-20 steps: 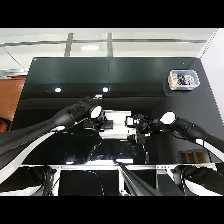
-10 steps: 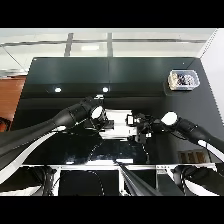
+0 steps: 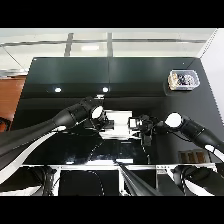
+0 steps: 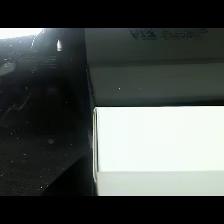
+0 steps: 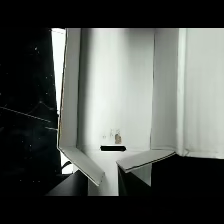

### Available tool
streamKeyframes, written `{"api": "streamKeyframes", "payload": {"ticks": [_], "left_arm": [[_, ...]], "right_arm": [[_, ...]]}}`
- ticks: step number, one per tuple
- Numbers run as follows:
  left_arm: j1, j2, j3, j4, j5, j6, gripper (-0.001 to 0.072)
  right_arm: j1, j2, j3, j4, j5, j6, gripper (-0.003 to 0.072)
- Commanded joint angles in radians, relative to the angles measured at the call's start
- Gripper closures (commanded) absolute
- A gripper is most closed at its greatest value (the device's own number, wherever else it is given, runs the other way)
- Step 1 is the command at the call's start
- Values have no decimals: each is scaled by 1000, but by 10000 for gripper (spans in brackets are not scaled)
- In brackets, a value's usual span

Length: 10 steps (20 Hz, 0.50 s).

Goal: Fold the box and place the chain.

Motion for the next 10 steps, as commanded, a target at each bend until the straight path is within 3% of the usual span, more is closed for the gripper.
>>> {"api": "streamKeyframes", "payload": {"ticks": [1, 10], "left_arm": [[0, 1, 1, 2, 0, 0, 686], [0, 1, 1, 0, 0, 6, 685]], "right_arm": [[0, 3, 0, 32, -21, 9, 504], [5, -70, -2, 228, -47, 10, 500]]}}
